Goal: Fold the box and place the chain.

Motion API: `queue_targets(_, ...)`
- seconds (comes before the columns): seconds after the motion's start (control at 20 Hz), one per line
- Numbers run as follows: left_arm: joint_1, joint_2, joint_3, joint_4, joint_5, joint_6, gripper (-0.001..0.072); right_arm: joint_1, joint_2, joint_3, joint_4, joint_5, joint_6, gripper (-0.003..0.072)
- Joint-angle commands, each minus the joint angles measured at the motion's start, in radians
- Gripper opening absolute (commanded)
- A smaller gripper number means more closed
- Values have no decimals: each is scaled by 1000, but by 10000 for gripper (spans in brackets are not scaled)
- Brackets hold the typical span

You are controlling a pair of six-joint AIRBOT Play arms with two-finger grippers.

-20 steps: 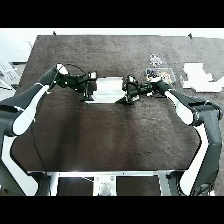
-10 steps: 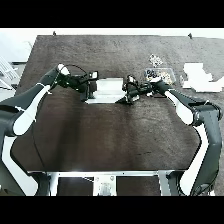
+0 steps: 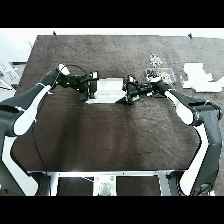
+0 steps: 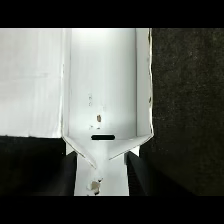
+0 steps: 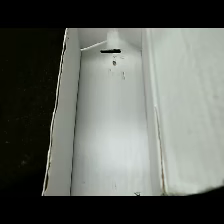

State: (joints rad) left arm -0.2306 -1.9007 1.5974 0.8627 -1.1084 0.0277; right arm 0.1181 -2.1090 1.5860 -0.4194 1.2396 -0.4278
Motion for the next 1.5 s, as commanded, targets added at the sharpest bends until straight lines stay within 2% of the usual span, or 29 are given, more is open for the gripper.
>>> queue_targets(0.0, -14, -1, 0, -10, 2, 8, 351, 1, 0, 0, 0, 0, 0, 581)
queue_targets(0.25, -26, -1, 0, -18, 64, 7, 350, 1, 0, 0, 0, 0, 0, 581)
queue_targets(0.5, -26, -1, 0, -40, 66, 8, 353, 1, 0, 0, 0, 0, 0, 581)
queue_targets(0.6, -26, -1, 0, -48, 55, 8, 473, 1, 0, 0, 0, 0, 0, 581)
queue_targets(0.65, -26, -1, 0, -55, 46, 8, 501, 1, 0, 0, 0, 0, 0, 581)
queue_targets(1.3, -26, -61, -13, -154, 38, 105, 489, 1, 0, 0, 0, 0, 0, 581)
queue_targets(1.45, -26, -61, -13, -184, 34, 113, 508, 1, 0, 0, 0, 0, 0, 581)
